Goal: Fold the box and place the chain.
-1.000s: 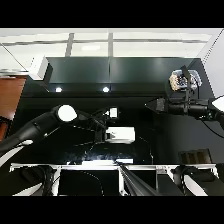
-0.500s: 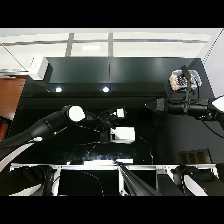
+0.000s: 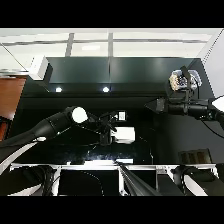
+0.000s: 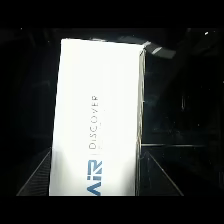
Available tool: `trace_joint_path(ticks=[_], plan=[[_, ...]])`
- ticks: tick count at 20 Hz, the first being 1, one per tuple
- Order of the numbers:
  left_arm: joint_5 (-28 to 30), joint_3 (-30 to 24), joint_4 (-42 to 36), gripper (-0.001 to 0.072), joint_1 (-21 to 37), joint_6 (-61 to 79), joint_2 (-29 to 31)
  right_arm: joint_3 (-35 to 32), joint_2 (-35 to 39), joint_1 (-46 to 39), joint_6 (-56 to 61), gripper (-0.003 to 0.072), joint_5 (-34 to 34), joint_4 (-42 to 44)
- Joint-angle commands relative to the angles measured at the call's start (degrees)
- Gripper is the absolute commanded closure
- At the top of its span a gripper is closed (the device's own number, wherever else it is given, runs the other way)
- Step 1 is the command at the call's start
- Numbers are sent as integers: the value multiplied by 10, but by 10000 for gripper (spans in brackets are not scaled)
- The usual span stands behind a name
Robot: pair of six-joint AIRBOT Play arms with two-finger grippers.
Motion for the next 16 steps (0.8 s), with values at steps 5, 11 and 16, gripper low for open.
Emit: trace_joint_path(ticks=[5, 11, 16], plan=[[13, 0, 7, -10, -10, 0, -18, 0, 0, 0, 2, 649, -1, -7], [75, 0, 43, -8, -44, -10, -60, 0, 0, 0, 2, 649, -2, -7], [47, 8, 98, 312, 19, -172, -6, 0, 0, 0, 2, 649, -2, -6]])
